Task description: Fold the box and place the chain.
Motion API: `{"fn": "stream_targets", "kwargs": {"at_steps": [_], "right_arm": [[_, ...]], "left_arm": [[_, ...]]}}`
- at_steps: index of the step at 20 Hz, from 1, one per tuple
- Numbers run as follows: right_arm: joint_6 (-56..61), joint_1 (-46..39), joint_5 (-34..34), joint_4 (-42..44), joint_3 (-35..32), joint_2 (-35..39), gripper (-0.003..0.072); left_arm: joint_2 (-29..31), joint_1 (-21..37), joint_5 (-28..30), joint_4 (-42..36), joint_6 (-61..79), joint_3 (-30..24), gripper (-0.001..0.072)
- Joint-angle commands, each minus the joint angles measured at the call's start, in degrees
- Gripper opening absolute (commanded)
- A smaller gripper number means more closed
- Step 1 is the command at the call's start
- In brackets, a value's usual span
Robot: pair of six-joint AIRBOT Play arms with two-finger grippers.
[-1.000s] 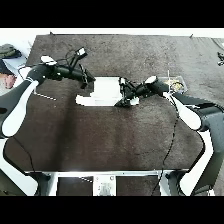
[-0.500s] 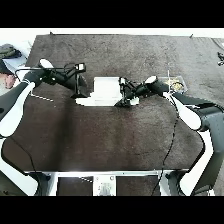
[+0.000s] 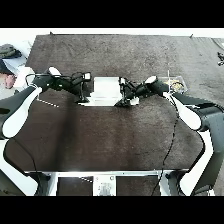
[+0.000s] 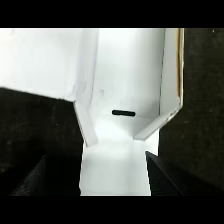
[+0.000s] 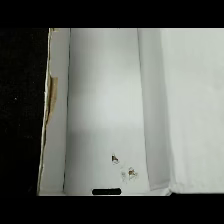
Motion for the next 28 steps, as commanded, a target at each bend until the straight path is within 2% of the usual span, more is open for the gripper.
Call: {"fn": "stream_targets", "kwargs": {"at_steps": [1,8,9,10,13,15,24,26,28], "right_arm": [[0.02,0.00,0.02,0.02,0.00,-0.02,0.0394],[0.02,0.00,0.02,0.02,0.00,-0.02,0.0394],[0.02,0.00,0.02,0.04,0.02,0.00,0.0395],[0.02,0.00,0.02,0.04,0.02,-0.02,0.0394],[0.02,0.00,0.02,0.02,0.02,-0.02,0.0394],[0.02,0.00,0.02,0.02,0.02,-0.02,0.0394],[0.02,0.00,0.02,0.02,0.02,-0.02,0.0394],[0.02,0.00,0.02,0.02,0.00,-0.02,0.0394],[0.02,0.00,0.02,0.02,0.02,-0.02,0.0394]], "left_arm": [[-0.33,-1.75,2.71,0.15,-0.87,-0.24,0.0663],[-0.33,-2.19,1.70,-0.04,0.50,-0.24,0.0660],[-0.33,-2.19,1.38,-0.07,0.61,-0.24,0.0624],[-0.33,-2.21,0.85,-0.07,0.61,-0.24,0.0552],[-0.33,-2.19,0.35,-0.07,0.59,-0.26,0.0524],[-0.33,-2.21,-0.68,-0.33,0.61,-0.35,0.0346],[-0.35,-3.21,-0.50,-3.69,2.12,-1.53,0.0344],[-0.35,-3.21,-0.37,-3.72,2.10,-1.55,0.0134],[-0.57,-3.21,0.20,-4.68,2.14,-1.55,0.0134]]}}
